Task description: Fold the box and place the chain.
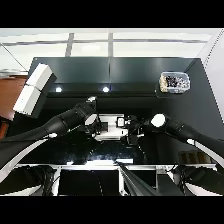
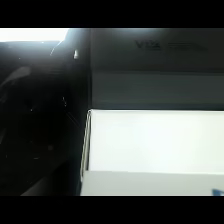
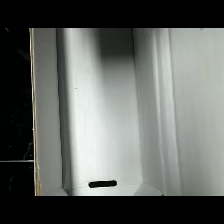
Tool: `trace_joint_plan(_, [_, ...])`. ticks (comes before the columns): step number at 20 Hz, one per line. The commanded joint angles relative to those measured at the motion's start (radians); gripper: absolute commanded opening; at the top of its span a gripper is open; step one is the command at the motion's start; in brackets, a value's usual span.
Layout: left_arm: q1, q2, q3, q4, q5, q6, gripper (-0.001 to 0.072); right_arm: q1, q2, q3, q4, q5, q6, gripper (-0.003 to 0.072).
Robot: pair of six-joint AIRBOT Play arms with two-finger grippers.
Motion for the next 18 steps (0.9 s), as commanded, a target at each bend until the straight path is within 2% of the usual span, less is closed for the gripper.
trace_joint_plan(1, [0.0, -0.002, 0.002, 0.002, -0.01, -0.009, 0.0198, 0.0, 0.001, -0.001, 0.0, 0.0, 0.0, 0.0373])
trace_joint_plan(5, [0.0, -0.003, 0.002, 0.002, -0.007, -0.011, 0.0148, 0.0, 0.001, -0.001, 0.0, 0.0, 0.0, 0.0373])
trace_joint_plan(9, [-0.001, -0.003, 0.002, 0.002, -0.006, -0.011, 0.0048, 0.0, 0.001, -0.001, 0.0, 0.0, 0.0, 0.0373])
trace_joint_plan(14, [-0.001, -0.002, 0.002, 0.002, -0.005, -0.01, 0.003, 0.0, 0.001, -0.001, 0.0, 0.0, 0.0, 0.0373])
trace_joint_plan(15, [0.0, -0.002, 0.002, 0.001, -0.005, -0.01, 0.0037, 0.0, 0.001, -0.001, 0.0, 0.0, 0.0, 0.0373])
trace_joint_plan(17, [0.002, -0.002, 0.002, -0.007, -0.006, -0.011, 0.0217, 0.0, 0.001, -0.001, 0.0, 0.0, 0.0, 0.0373])
trace_joint_plan(18, [0.005, -0.002, 0.002, -0.014, -0.012, -0.011, 0.0266, 0.0, 0.001, -0.001, 0.0, 0.0, 0.0, 0.0373])
